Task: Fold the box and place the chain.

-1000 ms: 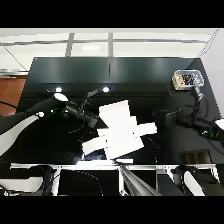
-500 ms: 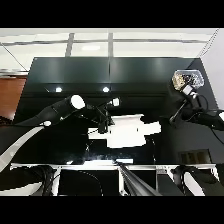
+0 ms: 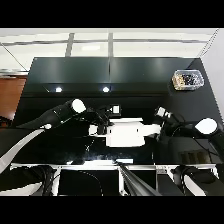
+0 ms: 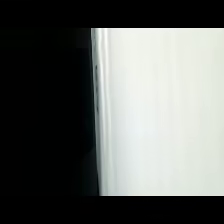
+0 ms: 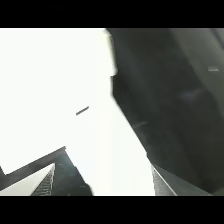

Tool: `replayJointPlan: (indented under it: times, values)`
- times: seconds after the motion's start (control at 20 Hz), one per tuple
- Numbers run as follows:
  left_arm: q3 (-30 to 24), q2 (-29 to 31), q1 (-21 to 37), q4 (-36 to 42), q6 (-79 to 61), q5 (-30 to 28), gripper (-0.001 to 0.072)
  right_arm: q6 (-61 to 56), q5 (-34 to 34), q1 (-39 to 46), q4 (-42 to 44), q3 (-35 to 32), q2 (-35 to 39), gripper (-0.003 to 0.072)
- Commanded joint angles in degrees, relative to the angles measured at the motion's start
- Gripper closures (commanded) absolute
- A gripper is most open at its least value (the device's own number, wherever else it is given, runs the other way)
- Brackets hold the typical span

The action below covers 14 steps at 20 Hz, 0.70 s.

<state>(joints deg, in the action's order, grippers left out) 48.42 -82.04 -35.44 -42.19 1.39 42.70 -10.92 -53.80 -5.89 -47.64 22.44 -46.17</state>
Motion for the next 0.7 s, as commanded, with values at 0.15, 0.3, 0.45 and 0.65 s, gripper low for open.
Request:
replayJointPlan:
  times: [0.15, 0.3, 0.45, 0.65]
  values:
    - [-0.17, 0.00, 0.11, 0.92, -1.38, -0.09, 0.0680, 5.49, 5.68, -8.63, -0.04, -5.57, -0.07, -0.0018]
    - [-0.17, 0.00, 0.11, 0.92, -1.38, -0.11, 0.0680, 8.15, 5.81, -11.50, -0.07, -6.10, -0.07, -0.0018]
    - [-0.17, 0.00, 0.11, 0.92, -1.38, -0.09, 0.0680, 8.20, 7.93, -14.16, 0.37, -6.16, -0.09, -0.0018]
    - [-0.17, 0.00, 0.11, 0.92, -1.36, -0.07, 0.0680, 8.22, 11.78, -16.74, 5.31, -6.14, -0.07, -0.0018]
